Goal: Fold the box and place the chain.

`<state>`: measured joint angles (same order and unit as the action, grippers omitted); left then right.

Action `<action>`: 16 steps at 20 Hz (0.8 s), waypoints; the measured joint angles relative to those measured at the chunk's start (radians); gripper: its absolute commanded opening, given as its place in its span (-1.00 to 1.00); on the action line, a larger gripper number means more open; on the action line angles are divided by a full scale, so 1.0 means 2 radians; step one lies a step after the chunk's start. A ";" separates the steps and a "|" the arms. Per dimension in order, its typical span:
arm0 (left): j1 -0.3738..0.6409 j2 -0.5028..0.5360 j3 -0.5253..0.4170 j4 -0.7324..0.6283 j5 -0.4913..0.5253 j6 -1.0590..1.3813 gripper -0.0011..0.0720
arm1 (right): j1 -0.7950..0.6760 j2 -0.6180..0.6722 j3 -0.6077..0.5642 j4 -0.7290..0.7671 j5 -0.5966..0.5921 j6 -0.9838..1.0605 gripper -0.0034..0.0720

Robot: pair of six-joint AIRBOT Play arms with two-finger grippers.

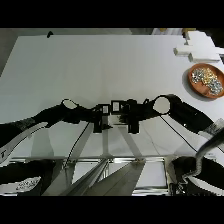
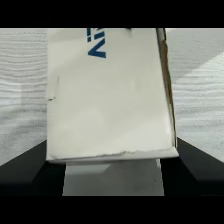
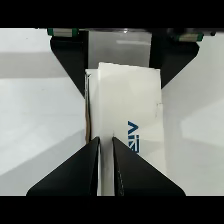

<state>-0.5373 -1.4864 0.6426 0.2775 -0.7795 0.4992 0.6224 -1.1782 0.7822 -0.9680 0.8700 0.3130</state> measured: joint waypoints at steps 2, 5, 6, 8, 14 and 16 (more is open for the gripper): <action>0.000 0.000 0.000 0.001 -0.002 0.001 -0.60 | 0.000 0.000 0.000 0.000 0.017 0.000 -0.34; 0.000 0.000 0.000 0.001 -0.002 0.001 -0.60 | 0.000 0.000 0.000 0.009 0.028 0.000 -0.24; 0.000 0.000 0.000 0.001 -0.002 0.001 -0.60 | 0.000 0.001 0.000 0.011 0.029 0.000 -0.24; 0.000 0.000 0.000 0.000 -0.002 -0.001 -0.60 | 0.000 0.005 0.000 0.016 0.029 0.000 -0.24; 0.000 0.000 0.000 0.000 -0.002 -0.001 -0.60 | -0.025 0.016 0.000 0.036 0.022 0.030 -0.80; 0.000 0.000 0.000 0.000 -0.002 -0.001 -0.60 | -0.032 0.016 -0.001 0.041 0.031 0.041 -0.84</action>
<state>-0.5377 -1.4864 0.6422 0.2775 -0.7826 0.4976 0.5579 -1.1465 0.7811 -0.8864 0.9325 0.3954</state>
